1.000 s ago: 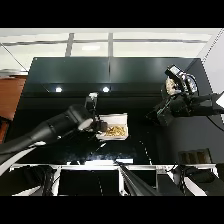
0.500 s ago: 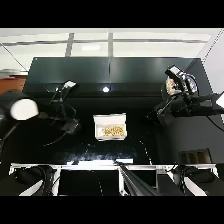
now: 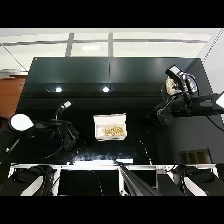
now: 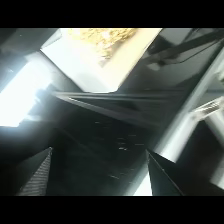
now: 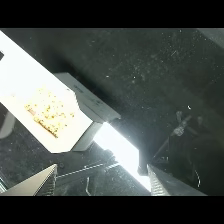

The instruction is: Fold the box and place the chain.

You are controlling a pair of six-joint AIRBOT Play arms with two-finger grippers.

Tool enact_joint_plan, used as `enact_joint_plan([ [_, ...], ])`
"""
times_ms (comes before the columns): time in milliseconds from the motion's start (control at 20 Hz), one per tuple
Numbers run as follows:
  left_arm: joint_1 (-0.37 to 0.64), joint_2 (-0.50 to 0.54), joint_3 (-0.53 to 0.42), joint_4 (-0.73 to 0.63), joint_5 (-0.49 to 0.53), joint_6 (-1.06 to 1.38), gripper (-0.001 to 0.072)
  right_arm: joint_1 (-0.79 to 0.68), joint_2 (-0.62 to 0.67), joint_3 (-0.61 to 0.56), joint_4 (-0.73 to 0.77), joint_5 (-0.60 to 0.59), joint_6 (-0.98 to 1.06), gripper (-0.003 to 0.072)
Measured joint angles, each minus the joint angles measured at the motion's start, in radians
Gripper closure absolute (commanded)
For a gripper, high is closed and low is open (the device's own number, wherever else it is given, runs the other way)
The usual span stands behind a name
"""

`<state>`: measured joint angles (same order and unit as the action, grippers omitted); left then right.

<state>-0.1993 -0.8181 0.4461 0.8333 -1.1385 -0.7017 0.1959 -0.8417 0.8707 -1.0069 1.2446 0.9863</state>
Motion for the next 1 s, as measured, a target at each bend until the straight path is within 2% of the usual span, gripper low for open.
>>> enact_joint_plan([
  [350,0.01,-0.011,-0.069,-0.032,0.183,0.6,-0.0003,0.0,0.0,0.0,0.0,0.0,0.025,0.0051],
  [550,-0.001,-0.076,-0.074,-0.151,0.243,0.858,-0.0003,0.0,0.0,0.0,0.0,-0.005,0.041,0.0051],
  [750,-0.055,-0.17,-0.063,-0.231,0.261,1.012,-0.0003,0.0,0.0,0.0,0.0,-0.01,0.058,0.005],
  [1000,-0.144,-0.241,-0.053,-0.281,0.298,1.075,-0.0002,0.0,0.0,0.0,0.0,-0.011,0.074,0.0051],
])
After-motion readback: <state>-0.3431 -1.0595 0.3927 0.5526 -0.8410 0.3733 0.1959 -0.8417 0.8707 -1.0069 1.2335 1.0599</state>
